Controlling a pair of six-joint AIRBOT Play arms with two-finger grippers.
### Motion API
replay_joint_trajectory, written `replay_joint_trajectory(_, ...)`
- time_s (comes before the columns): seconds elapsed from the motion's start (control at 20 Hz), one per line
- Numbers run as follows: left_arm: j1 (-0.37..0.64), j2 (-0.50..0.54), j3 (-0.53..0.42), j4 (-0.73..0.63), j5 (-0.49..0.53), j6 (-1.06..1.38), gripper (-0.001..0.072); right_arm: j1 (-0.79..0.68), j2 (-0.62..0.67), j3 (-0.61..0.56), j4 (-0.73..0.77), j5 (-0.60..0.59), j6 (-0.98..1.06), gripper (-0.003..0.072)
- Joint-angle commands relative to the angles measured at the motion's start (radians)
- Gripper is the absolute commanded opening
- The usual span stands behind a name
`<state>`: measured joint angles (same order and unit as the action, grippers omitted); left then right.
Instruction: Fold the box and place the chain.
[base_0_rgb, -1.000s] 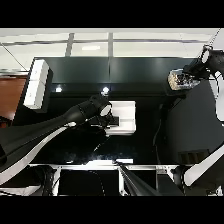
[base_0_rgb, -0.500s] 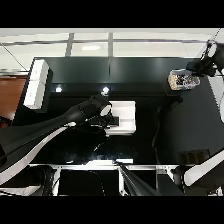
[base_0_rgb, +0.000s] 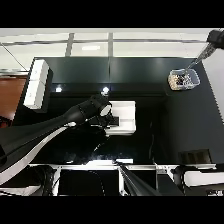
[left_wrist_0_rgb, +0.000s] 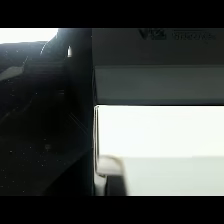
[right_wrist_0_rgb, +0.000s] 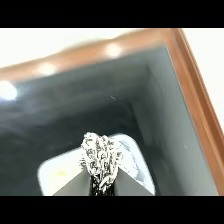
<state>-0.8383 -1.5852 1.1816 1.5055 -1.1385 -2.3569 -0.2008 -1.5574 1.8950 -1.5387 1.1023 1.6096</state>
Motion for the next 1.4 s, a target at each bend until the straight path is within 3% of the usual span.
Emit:
replay_joint_trajectory(0.0,0.000,0.000,0.000,0.000,0.001,0.000,0.0028,0.016,0.135,0.000,0.196,0.055,-0.109,0.0010)
replay_joint_trajectory(0.1,0.001,0.000,0.000,0.000,0.001,0.000,0.0028,0.018,0.196,0.000,0.359,0.096,-0.167,0.0011)
replay_joint_trajectory(0.25,0.000,0.000,0.000,0.000,-0.001,0.000,0.0028,0.029,0.285,-0.019,0.411,0.122,-0.183,0.0011)
replay_joint_trajectory(0.75,0.000,0.000,0.000,0.000,0.000,0.000,0.0028,0.043,0.584,-0.299,0.645,0.301,-0.340,0.0009)
replay_joint_trajectory(0.95,0.000,0.000,0.000,0.000,0.000,0.000,0.0028,0.160,0.663,-0.518,0.659,0.373,-0.355,0.0010)
replay_joint_trajectory(1.15,0.001,0.000,0.000,0.000,0.000,0.000,0.0029,0.301,0.668,-0.755,0.737,0.331,-0.374,0.0009)
replay_joint_trajectory(1.35,0.000,0.000,0.000,0.000,0.000,0.000,0.0028,0.399,0.662,-0.929,0.787,0.190,-0.410,0.0008)
